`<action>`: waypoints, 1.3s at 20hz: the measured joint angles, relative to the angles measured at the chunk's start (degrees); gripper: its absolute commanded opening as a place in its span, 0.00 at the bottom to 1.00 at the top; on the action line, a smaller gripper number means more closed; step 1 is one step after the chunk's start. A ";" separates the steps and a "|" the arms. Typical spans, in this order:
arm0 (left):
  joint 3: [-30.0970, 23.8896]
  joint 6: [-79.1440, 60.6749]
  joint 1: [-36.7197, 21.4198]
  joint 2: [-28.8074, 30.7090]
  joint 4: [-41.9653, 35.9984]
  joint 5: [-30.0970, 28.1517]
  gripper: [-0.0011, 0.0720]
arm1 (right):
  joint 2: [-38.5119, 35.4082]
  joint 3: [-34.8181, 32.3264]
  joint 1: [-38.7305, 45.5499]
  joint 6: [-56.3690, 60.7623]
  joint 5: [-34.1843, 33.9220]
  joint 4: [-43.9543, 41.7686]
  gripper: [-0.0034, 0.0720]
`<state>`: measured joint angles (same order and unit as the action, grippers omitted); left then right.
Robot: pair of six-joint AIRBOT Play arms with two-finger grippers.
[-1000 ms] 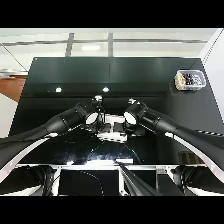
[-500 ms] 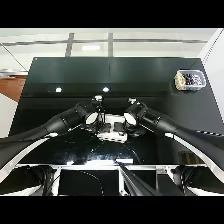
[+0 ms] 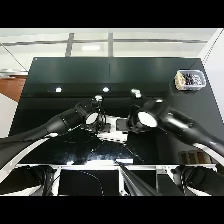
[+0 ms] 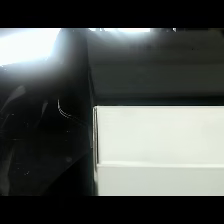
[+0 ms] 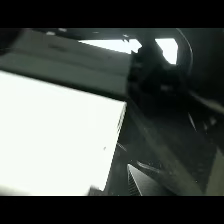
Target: Fold the box and place the chain.
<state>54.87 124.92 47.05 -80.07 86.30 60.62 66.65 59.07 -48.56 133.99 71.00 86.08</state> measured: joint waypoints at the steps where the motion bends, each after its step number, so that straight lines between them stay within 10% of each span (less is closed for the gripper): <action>1: 0.00 0.00 0.00 0.00 0.00 -0.04 0.06 | -2.69 0.00 0.00 -1.38 0.48 1.18 0.53; 10: 0.00 0.00 0.00 0.00 0.00 -0.09 0.06 | -14.21 -0.50 11.85 -9.11 7.78 32.61 0.55; 12: 0.00 0.02 0.00 0.00 0.00 -0.09 0.06 | -14.14 -0.68 20.94 -10.01 3.82 33.90 0.99; 19: 0.00 0.02 0.00 0.00 -0.02 0.02 0.06 | -2.84 2.23 52.04 -15.91 -12.74 15.17 0.99; 26: 0.00 0.02 0.00 0.00 -0.02 0.04 0.06 | 20.06 21.20 59.69 -17.40 -13.09 4.55 0.90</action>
<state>54.87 124.95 47.05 -80.07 86.28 60.66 86.72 80.27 11.14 116.60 57.91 90.63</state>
